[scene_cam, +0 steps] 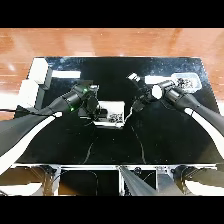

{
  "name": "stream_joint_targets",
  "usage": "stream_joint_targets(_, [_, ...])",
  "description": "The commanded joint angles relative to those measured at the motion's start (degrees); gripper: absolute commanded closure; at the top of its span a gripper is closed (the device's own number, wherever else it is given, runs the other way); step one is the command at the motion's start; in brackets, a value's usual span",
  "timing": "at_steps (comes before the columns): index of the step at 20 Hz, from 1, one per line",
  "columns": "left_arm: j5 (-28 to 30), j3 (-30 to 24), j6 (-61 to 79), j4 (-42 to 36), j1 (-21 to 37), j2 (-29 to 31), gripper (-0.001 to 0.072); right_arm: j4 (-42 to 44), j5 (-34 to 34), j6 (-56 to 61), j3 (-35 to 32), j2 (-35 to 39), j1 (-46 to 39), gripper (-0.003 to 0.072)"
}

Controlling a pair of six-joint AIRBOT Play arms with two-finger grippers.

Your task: Fold the box and place the chain.

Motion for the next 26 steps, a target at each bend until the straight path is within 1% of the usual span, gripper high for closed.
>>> stream_joint_targets(1, [0.5,0.0,0.0,0.0,0.0,0.0,0.0685,4.6,2.0,-26.7,0.0,0.0,-0.9,0.0197])
stream_joint_targets(3, [1.2,0.0,0.0,0.0,0.0,0.0,0.0685,10.4,1.2,-33.7,0.1,-0.3,-2.2,0.0197])
stream_joint_targets(8, [1.1,0.0,0.0,0.0,0.0,0.0,0.0685,18.8,2.2,-47.6,0.0,-0.7,-7.0,0.0197])
stream_joint_targets(12, [1.2,0.0,0.0,0.0,0.0,0.0,0.0685,24.7,3.3,-54.4,0.0,-2.3,-10.2,0.0197])
stream_joint_targets(18, [1.1,0.0,0.0,0.1,0.1,0.0,0.0685,25.9,3.5,-55.2,0.0,-4.4,-10.4,0.0197])
stream_joint_targets(26, [1.0,0.0,0.0,0.1,0.1,0.0,0.0684,25.9,2.9,-55.2,0.0,-5.0,-10.4,0.0197])
